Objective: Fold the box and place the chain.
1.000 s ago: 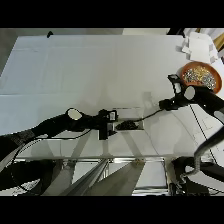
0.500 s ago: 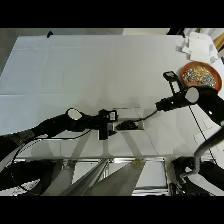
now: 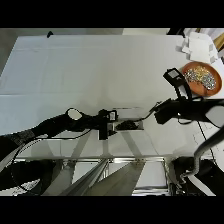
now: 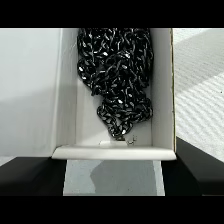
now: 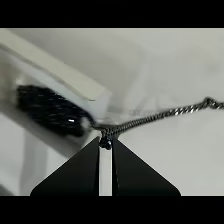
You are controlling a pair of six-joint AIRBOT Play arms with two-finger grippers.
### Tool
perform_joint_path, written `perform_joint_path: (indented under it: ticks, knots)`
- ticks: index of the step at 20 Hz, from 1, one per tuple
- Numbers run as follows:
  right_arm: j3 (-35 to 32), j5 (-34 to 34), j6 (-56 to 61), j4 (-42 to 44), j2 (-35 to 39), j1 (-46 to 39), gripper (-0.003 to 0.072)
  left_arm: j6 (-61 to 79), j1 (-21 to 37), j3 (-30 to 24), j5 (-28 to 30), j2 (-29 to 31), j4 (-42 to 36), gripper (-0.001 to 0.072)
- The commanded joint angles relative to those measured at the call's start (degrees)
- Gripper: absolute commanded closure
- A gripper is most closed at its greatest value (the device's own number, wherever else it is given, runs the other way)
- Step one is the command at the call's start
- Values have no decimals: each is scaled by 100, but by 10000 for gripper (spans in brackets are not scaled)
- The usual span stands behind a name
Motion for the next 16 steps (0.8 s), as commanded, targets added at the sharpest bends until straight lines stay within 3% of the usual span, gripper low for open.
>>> perform_joint_path:
  ticks: [1, 8, 16]
  knots:
    - [7, 101, -184, 684, 518, 284, 671, 0, 4, 2, 0, 4, 2, 297]
    - [7, -291, -1099, 2398, 577, 306, 670, 2, 4, 2, 0, 4, 2, 297]
    - [-160, -855, -1104, 2562, 59, 306, 671, 0, 4, 2, 2, 4, 2, 297]
